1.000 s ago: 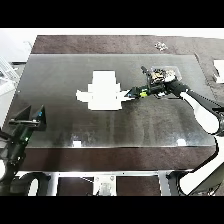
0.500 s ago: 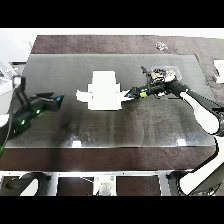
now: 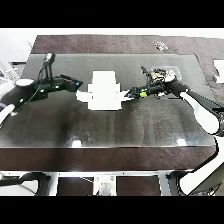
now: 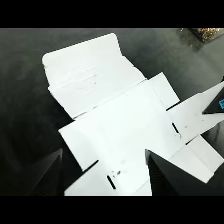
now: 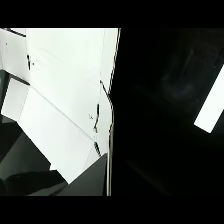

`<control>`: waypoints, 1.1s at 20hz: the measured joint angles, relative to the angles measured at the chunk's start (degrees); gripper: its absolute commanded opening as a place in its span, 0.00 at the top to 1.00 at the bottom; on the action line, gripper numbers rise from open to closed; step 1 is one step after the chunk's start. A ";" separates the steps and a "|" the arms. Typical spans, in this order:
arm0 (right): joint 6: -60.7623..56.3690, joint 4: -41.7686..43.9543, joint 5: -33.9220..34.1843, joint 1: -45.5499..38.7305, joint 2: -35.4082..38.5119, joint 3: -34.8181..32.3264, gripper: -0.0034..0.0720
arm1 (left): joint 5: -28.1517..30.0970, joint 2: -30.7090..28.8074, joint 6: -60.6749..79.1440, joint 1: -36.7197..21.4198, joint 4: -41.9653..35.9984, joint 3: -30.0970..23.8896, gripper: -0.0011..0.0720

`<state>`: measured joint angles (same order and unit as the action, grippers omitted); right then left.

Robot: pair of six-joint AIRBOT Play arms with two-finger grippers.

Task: Fold the box and place the chain.

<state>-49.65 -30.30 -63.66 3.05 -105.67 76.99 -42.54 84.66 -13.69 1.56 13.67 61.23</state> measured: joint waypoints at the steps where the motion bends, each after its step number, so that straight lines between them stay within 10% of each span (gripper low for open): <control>1: -0.20 0.00 0.00 0.00 0.00 0.00 0.94 | -0.35 2.73 -2.64 0.39 2.25 3.65 0.18; 11: -0.35 0.00 0.00 0.00 0.00 0.00 0.94 | -16.06 23.65 -26.27 1.68 21.84 32.59 0.18; 22: 0.28 -0.02 0.00 0.00 0.00 0.00 0.94 | -22.49 33.16 -33.79 3.43 27.28 43.93 0.18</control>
<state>-49.36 -30.33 -63.66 3.05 -105.67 76.99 -65.04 117.82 -47.48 4.99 40.95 105.16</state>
